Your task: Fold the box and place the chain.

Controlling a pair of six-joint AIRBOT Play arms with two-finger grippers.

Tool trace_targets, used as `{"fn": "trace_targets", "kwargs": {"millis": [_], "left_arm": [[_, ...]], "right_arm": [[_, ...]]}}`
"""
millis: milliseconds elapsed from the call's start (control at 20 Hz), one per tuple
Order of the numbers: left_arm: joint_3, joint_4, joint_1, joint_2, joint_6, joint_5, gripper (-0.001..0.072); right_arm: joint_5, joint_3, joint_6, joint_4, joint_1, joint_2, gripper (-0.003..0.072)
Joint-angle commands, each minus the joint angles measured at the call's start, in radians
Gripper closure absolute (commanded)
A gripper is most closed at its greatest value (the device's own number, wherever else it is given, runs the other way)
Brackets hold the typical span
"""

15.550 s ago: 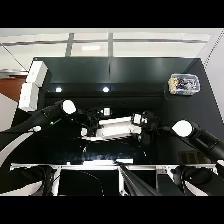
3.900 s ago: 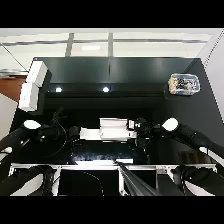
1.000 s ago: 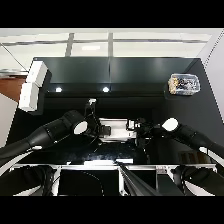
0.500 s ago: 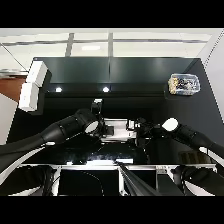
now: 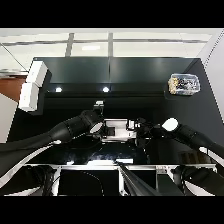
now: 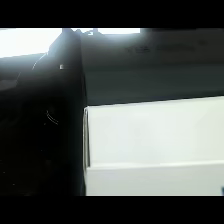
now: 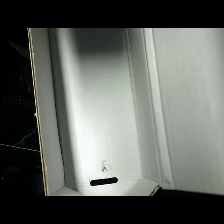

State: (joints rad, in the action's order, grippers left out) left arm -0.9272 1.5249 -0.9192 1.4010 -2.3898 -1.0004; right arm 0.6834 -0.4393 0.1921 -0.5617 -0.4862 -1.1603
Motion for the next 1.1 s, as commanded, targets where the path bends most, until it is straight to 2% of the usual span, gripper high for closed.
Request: {"fn": "trace_targets", "kwargs": {"millis": [0,100,200,250,400,450,500,550,850,900,950,1000,1050], "left_arm": [[-0.001,0.005,0.0,0.007,-0.026,0.004,0.0538],[-0.001,0.005,0.0,0.007,-0.027,0.004,0.0561],[-0.001,0.004,0.0,0.007,-0.027,0.004,0.0659],[-0.001,0.004,-0.001,0.007,-0.026,0.004,0.0681],[-0.006,0.003,-0.001,0.007,-0.028,0.004,0.0679],[-0.008,0.003,0.0,0.007,-0.028,0.005,0.0593],[-0.01,0.003,0.0,0.007,-0.028,0.003,0.0465],[-0.012,0.003,0.001,0.007,-0.028,0.0,0.0411],[-0.02,0.004,0.004,0.008,-0.028,0.003,0.0422],[-0.02,0.004,0.004,0.011,-0.029,0.003,0.048],[-0.02,-0.002,0.004,0.014,-0.027,-0.002,0.0647],[-0.02,-0.025,0.003,0.016,-0.027,-0.002,0.068],[-0.02,-0.026,0.003,0.017,-0.027,-0.004,0.0681]], "right_arm": [[0.0,0.0,0.0,0.0,-0.001,-0.001,0.0172],[0.0,0.0,0.0,0.0,-0.001,-0.001,0.0172],[0.0,0.0,0.0,0.0,-0.001,-0.001,0.0172],[0.0,0.0,0.0,0.0,-0.001,-0.001,0.0172],[0.0,0.0,0.0,0.0,-0.001,-0.001,0.0172],[0.0,0.0,0.0,0.0,-0.001,-0.001,0.0171],[0.0,0.0,0.0,0.0,-0.001,-0.001,0.0172],[0.0,0.0,0.0,0.0,-0.001,-0.001,0.0172],[0.0,0.0,0.0,0.0,-0.001,-0.001,0.0172],[0.0,0.0,0.0,0.0,-0.001,-0.001,0.0172],[0.0,0.0,0.0,0.0,-0.001,-0.001,0.0172],[0.0,0.0,0.0,0.0,-0.001,-0.001,0.0172],[0.0,0.0,0.0,0.0,-0.001,-0.001,0.0172]]}}
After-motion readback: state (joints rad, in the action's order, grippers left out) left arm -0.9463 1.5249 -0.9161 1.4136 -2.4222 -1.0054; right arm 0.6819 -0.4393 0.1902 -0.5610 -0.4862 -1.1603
